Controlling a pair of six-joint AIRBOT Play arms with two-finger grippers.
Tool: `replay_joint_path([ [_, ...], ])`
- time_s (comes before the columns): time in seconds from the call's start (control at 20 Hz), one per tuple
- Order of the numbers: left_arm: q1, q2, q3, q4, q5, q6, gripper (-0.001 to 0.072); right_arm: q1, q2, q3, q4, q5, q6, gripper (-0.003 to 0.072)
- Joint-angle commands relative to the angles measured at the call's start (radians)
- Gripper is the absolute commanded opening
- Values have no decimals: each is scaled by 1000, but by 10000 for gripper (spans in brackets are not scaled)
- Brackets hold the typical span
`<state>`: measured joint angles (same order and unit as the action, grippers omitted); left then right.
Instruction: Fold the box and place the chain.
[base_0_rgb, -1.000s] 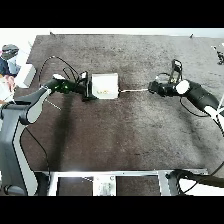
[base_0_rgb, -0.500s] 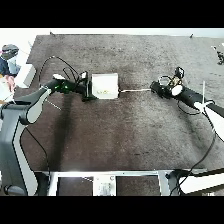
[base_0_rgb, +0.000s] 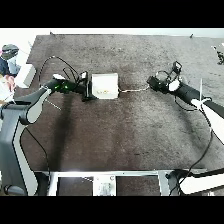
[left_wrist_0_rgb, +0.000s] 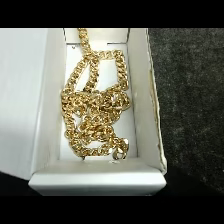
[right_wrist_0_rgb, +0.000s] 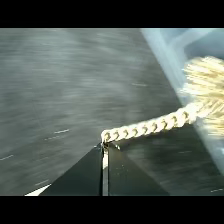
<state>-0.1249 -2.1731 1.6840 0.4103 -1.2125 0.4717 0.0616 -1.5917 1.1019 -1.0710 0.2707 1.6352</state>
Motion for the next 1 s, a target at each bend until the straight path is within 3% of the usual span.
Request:
replay_joint_path([
  [0.0,1,0,0,0,1,0,278,102,136,3,2,28,-47,12],
  [0.2,1,0,0,0,0,0,277,288,319,3,2,-43,-58,12],
  [0.35,1,0,0,0,0,0,277,394,355,51,2,-114,-64,12],
  [0.55,1,0,0,0,0,0,277,483,284,179,-28,-112,-72,12],
  [0.95,1,0,0,0,0,0,277,518,55,192,2,-56,-68,15],
])
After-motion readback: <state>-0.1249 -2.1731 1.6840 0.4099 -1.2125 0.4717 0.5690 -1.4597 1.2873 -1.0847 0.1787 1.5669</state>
